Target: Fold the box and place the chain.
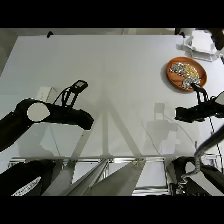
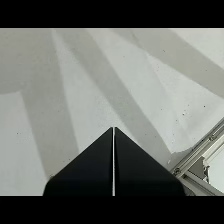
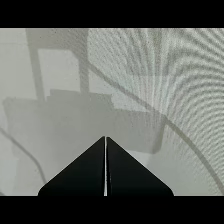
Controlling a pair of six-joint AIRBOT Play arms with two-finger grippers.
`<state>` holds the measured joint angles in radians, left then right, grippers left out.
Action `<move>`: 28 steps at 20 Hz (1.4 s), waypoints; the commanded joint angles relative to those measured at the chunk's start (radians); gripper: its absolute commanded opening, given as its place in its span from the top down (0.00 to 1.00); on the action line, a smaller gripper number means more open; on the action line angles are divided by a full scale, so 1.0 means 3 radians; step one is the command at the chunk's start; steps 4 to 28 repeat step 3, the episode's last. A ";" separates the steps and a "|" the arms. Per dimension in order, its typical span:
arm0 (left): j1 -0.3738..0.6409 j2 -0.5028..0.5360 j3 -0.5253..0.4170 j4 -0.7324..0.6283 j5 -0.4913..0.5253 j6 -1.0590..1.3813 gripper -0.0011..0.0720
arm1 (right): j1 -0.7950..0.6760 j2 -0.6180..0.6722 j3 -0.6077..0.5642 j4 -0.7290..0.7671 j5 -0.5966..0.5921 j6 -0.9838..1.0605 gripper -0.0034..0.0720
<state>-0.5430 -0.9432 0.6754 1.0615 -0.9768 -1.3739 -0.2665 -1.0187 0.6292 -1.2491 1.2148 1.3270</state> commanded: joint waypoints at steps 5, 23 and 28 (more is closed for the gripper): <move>-0.0003 -0.0003 0.0000 0.0001 0.0001 0.0001 0.97 | -0.0003 -0.0001 -0.0001 0.0001 0.0000 0.0000 0.95; -0.0003 -0.0003 0.0000 0.0001 0.0001 0.0001 0.97 | -0.0003 -0.0001 -0.0001 0.0001 0.0000 0.0000 0.95; -0.0003 -0.0003 0.0000 0.0001 0.0001 0.0001 0.97 | -0.0003 -0.0001 -0.0001 0.0001 0.0000 0.0000 0.95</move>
